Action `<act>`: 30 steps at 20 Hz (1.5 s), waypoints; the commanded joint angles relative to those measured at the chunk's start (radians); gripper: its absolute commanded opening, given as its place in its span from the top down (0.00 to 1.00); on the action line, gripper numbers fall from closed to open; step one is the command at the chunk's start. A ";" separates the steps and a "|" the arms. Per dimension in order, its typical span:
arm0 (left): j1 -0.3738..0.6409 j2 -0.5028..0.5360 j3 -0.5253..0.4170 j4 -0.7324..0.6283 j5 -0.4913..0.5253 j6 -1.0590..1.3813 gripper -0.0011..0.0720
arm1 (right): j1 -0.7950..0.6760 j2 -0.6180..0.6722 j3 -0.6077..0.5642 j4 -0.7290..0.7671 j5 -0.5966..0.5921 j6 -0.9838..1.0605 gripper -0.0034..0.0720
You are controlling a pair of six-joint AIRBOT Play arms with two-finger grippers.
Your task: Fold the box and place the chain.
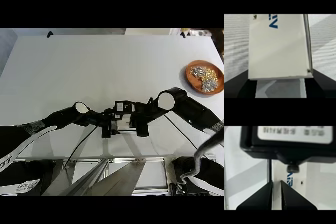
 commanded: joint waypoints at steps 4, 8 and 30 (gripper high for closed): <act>0.001 0.000 0.000 0.001 -0.001 0.001 0.61 | 0.002 0.000 -0.015 0.011 0.003 0.001 0.67; 0.001 0.000 0.000 0.001 -0.001 0.001 0.61 | 0.001 0.018 -0.015 0.023 0.002 0.001 0.62; 0.001 0.000 0.000 0.001 -0.001 0.001 0.61 | 0.000 0.109 -0.210 0.341 -0.314 0.044 0.93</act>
